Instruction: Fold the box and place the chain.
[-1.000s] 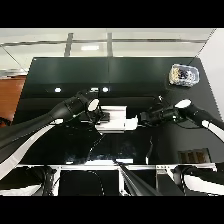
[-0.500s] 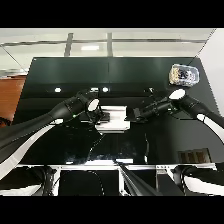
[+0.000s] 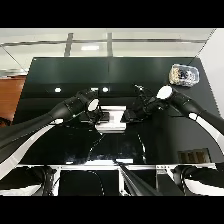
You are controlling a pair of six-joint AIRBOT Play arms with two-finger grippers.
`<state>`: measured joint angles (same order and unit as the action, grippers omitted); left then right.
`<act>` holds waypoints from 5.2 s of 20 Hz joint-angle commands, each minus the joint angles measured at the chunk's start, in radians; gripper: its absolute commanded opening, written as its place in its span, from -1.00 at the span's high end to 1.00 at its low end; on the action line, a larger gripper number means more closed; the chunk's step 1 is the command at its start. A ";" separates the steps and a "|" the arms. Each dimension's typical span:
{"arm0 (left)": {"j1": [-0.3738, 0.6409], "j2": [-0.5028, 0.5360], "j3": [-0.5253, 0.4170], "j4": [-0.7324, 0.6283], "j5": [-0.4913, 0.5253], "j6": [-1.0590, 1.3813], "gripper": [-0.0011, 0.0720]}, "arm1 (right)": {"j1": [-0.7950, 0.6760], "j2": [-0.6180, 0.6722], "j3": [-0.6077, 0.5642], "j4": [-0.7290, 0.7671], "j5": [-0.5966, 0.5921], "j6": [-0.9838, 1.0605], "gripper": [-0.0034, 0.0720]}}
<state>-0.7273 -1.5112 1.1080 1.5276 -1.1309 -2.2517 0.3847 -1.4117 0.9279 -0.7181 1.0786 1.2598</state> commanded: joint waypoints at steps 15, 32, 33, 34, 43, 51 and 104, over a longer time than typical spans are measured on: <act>0.000 0.000 0.001 0.000 -0.001 0.000 0.90 | 0.304 -0.117 0.229 -0.655 0.047 0.765 0.02; 0.000 0.000 0.001 0.000 0.003 0.000 0.90 | 0.335 -0.133 0.236 -0.723 0.035 0.943 0.74; 0.000 0.000 0.001 0.000 0.003 0.000 0.90 | 0.335 -0.133 0.236 -0.723 0.034 0.943 0.05; 0.000 0.000 0.001 0.000 0.002 0.000 0.90 | 0.335 -0.133 0.236 -0.723 0.034 0.943 -0.02; 0.000 0.000 0.001 0.000 -0.001 0.000 0.90 | 0.357 -0.170 0.240 -0.711 0.037 0.943 0.87; 0.000 0.000 0.001 0.000 0.000 0.000 0.90 | 0.325 -0.143 0.304 -0.716 0.106 0.920 0.06; 0.000 0.000 0.001 0.000 0.004 0.000 0.90 | -0.584 -0.557 0.883 -0.573 -0.052 0.759 0.87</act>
<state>-0.7273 -1.5112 1.1084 1.5280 -1.1320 -2.2517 -0.1989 -1.9869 1.8065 -1.2903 1.0004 2.1353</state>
